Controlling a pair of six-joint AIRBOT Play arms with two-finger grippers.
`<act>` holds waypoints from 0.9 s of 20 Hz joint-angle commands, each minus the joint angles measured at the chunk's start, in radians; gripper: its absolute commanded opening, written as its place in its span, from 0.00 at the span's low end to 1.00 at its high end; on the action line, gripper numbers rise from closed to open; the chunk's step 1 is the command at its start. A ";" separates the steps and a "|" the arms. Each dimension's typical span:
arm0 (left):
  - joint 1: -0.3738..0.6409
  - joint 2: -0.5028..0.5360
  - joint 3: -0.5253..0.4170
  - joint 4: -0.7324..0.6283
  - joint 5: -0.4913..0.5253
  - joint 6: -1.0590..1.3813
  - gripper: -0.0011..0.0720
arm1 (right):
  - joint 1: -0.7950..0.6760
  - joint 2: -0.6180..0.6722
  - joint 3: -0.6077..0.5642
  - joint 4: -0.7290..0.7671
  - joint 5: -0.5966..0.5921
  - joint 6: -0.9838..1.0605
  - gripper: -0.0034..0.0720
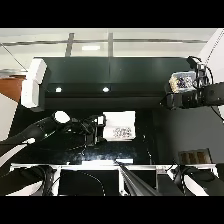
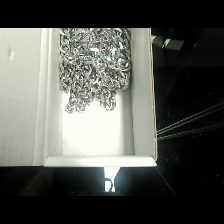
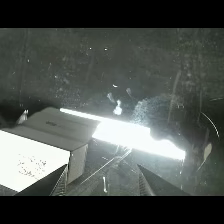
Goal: Fold the box and place the chain.
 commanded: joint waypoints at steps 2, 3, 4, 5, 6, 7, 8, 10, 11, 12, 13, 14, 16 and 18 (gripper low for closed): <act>-0.002 -0.001 0.000 0.007 0.006 -0.004 0.64 | 0.061 -0.018 0.000 0.000 0.023 -0.001 0.71; -0.002 -0.001 0.000 0.007 0.006 -0.004 0.64 | 0.094 -0.035 0.000 0.001 0.060 -0.001 0.71; -0.002 -0.001 0.000 0.007 0.006 -0.004 0.64 | 0.128 -0.055 0.000 0.000 0.112 -0.002 0.72; -0.002 -0.001 0.000 0.007 0.006 -0.004 0.64 | 0.165 -0.075 0.000 0.000 0.183 -0.023 0.80; -0.002 -0.001 0.000 0.007 0.006 -0.004 0.64 | 0.204 -0.097 0.000 -0.001 0.267 -0.060 0.99; -0.002 -0.001 0.000 0.007 0.006 -0.004 0.64 | 0.238 -0.116 0.000 -0.001 0.341 -0.104 0.99; -0.002 -0.001 0.000 0.007 0.006 -0.004 0.64 | 0.273 -0.137 0.000 -0.001 0.402 -0.148 0.99; -0.002 -0.001 0.000 0.007 0.006 -0.004 0.64 | 0.322 -0.181 0.000 0.001 0.447 -0.200 0.99; -0.002 -0.001 0.000 0.007 0.006 -0.004 0.64 | 0.332 -0.205 0.000 0.013 0.433 -0.206 0.99; -0.002 -0.001 0.000 0.007 0.006 -0.004 0.64 | 0.331 -0.229 0.000 0.049 0.405 -0.239 0.99; -0.002 -0.001 0.000 0.007 0.006 -0.004 0.64 | 0.325 -0.251 0.000 0.101 0.374 -0.295 0.99; -0.002 -0.001 0.000 0.007 0.006 -0.004 0.64 | 0.321 -0.267 0.000 0.172 0.340 -0.369 0.99; -0.002 -0.001 0.000 0.008 0.006 -0.004 0.64 | 0.318 -0.282 0.000 0.286 0.229 -0.533 0.99; -0.002 -0.001 0.000 0.007 0.006 -0.004 0.64 | 0.318 -0.282 0.000 0.295 0.116 -0.615 0.99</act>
